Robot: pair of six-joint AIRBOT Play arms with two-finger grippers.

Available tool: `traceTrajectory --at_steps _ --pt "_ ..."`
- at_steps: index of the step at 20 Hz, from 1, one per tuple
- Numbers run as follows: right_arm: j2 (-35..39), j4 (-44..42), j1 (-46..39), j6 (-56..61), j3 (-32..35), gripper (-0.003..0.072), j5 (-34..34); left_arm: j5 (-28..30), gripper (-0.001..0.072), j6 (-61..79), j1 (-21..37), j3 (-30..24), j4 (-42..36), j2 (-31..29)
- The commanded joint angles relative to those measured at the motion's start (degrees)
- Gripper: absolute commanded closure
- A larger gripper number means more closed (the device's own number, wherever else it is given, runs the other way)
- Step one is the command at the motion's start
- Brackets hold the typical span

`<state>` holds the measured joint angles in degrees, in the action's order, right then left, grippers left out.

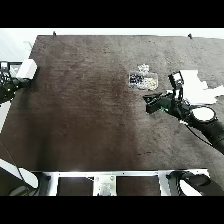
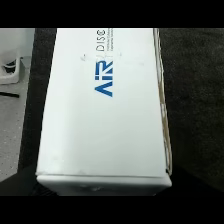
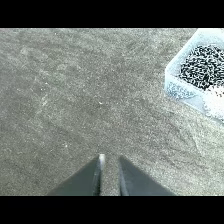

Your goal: Fold the box and place the chain.

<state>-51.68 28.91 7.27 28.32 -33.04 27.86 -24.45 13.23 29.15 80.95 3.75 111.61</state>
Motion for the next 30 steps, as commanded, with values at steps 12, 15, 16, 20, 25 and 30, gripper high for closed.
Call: traceTrajectory --at_steps 12,15,16,20,25,30 --pt "0.0 0.0 0.0 0.0 0.0 0.037 0.0 1.9 0.0025 0.7 0.0 0.0 0.1 -0.7" --pt "0.0 0.0 0.0 0.0 0.0 0.0271 -0.5 -0.7 -0.0011 0.8 0.3 0.0 0.6 -1.6" --pt "0.0 0.0 0.0 0.0 0.0 0.0271 -0.5 -2.9 -0.0011 0.7 0.3 0.4 0.6 -1.6" --pt "0.0 0.1 0.0 0.0 0.0 0.027 -0.7 -11.7 -0.0011 0.3 0.3 2.9 0.6 -2.0" --pt "0.0 0.2 -0.1 0.0 0.0 0.0186 -0.7 -5.0 -0.0011 0.1 0.3 3.1 3.3 -7.4" --pt "0.0 0.2 -0.1 0.0 0.0 0.0225 -0.7 -14.5 0.0005 -1.2 0.7 3.1 3.1 -13.9"
